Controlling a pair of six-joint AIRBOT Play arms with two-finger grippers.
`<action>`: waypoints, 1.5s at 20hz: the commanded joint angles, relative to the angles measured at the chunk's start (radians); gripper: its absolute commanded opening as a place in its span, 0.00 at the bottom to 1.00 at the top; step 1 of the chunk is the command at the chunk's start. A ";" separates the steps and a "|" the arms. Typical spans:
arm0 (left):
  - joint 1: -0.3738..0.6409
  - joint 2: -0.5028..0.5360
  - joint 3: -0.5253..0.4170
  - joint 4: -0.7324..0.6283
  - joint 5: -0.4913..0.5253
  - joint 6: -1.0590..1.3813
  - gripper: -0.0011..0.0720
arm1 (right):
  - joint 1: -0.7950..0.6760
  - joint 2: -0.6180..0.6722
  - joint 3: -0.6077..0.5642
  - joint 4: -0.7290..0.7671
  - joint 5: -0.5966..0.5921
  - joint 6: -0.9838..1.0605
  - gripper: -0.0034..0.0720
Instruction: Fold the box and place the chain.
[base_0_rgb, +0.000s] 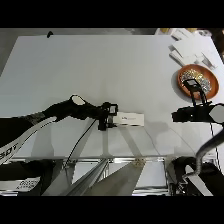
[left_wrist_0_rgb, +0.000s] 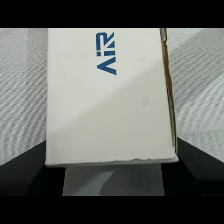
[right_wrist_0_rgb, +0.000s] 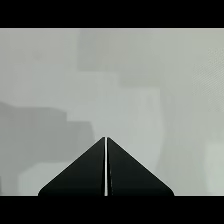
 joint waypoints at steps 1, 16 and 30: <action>0.000 0.000 0.000 0.000 0.000 0.000 0.36 | -0.014 -0.002 -0.008 -0.014 0.096 0.040 0.07; 0.018 0.055 0.000 0.002 -0.006 -0.119 0.36 | -0.014 -0.002 -0.008 -0.014 0.100 0.040 0.07; 0.698 0.748 -0.001 0.957 -0.227 -1.510 0.41 | -0.014 -0.002 -0.008 -0.014 0.100 0.040 0.07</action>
